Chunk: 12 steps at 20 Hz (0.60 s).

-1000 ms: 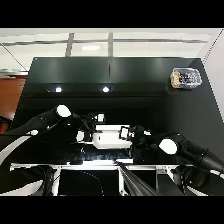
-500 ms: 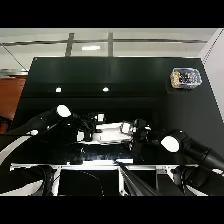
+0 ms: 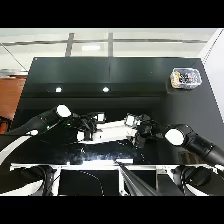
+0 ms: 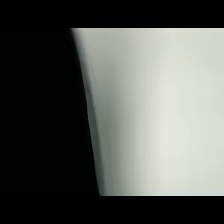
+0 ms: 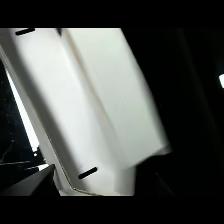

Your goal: Fold the box and place the chain.

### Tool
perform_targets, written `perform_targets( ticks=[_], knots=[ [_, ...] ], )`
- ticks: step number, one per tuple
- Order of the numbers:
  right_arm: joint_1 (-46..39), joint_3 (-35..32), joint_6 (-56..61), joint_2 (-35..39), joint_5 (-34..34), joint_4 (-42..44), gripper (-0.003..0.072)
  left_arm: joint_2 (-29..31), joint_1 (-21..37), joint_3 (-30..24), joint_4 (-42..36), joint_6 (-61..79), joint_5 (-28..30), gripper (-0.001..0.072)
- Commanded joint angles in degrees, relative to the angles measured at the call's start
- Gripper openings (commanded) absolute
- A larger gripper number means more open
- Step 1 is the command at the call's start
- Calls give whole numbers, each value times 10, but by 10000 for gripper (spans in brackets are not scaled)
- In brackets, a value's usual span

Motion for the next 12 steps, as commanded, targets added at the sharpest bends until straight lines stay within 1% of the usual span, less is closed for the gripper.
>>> perform_targets(
  ticks=[1,3,5,7,9,11,12],
  knots=[
    [-5,6,-8,0,-7,14,714,0,0,1,1,0,2,25],
    [-4,6,-60,0,12,55,714,0,0,1,1,0,2,25],
    [-5,6,-94,-2,14,78,713,0,0,1,1,0,2,25],
    [-5,5,-114,-20,15,92,713,0,0,1,1,0,2,25],
    [-5,5,-160,-43,23,141,704,0,0,1,1,0,1,25],
    [-23,5,-241,-58,83,226,706,0,0,1,1,-2,1,25],
    [-34,5,-262,-62,107,238,707,0,0,1,1,-2,1,25]
  ],
)
